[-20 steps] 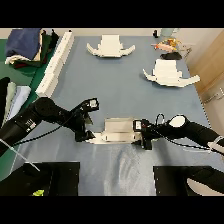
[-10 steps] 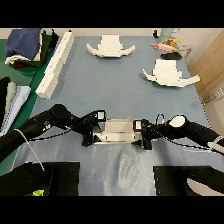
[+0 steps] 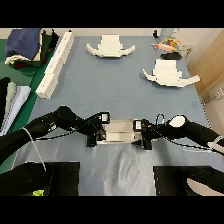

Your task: Fold the box.

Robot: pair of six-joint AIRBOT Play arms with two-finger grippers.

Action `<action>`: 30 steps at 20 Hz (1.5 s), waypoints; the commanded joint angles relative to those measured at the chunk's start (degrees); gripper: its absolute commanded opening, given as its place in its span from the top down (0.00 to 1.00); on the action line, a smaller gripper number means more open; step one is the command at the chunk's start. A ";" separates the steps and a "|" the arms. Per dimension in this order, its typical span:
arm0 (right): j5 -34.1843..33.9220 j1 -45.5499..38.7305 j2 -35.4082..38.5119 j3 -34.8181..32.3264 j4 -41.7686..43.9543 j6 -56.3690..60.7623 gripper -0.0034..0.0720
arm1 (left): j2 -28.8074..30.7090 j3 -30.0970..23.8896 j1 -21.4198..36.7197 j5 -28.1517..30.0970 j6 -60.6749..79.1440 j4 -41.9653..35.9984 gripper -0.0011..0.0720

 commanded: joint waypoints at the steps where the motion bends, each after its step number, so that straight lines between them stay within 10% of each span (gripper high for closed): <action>1: 0.02 -0.02 0.04 0.02 0.00 -0.02 0.37 | -1.33 -0.02 -1.57 3.08 0.72 -2.86 0.68; 7: 0.02 -0.02 0.04 0.02 0.00 -0.02 0.37 | -1.97 -0.04 -3.21 4.42 0.66 -4.17 0.82; 10: 0.02 -0.02 0.04 0.02 0.00 -0.02 0.37 | -1.97 -0.04 -3.30 4.87 -0.39 -4.46 0.06; 15: 0.02 0.00 0.04 0.02 0.00 -0.02 0.37 | -1.95 -0.04 -3.30 4.61 -0.44 -4.42 0.07; 16: 0.02 -0.02 0.04 0.02 0.00 -0.02 0.37 | -1.95 -0.04 -3.30 4.61 -0.85 -4.37 0.19; 18: 0.02 -0.02 0.04 0.02 0.00 -0.02 0.37 | -1.68 0.17 -3.28 4.63 -8.87 -1.75 0.97; 30: 0.02 -0.02 0.04 0.02 0.00 -0.02 0.37 | 25.33 1.68 3.37 -10.05 -73.31 30.51 0.97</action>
